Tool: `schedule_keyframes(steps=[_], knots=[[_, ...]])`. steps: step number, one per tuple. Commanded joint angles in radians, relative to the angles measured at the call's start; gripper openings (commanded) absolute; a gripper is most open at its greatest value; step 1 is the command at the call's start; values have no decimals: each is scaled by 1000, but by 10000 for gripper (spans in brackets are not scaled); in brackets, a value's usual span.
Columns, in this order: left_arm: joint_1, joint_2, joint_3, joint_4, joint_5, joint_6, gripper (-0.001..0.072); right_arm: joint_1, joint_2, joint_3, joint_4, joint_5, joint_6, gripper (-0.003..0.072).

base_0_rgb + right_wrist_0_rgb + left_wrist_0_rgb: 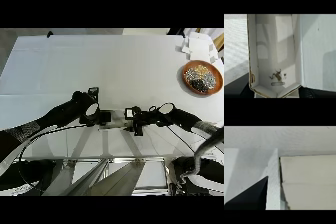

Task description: Fold the box and place the chain.

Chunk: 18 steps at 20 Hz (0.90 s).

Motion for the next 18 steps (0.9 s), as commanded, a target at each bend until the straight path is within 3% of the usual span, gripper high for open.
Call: schedule_keyframes(steps=[1, 12, 18], knots=[[-21, -10, 0, 19, 16, -3, 330, 0, 1, 0, 0, 0, 0, 301], [-43, -41, 0, 45, 18, -5, 319, 0, 1, 0, 0, 0, 0, 301], [-53, -43, 0, 47, 19, -6, 141, 0, 1, 0, 0, 0, 0, 301]])
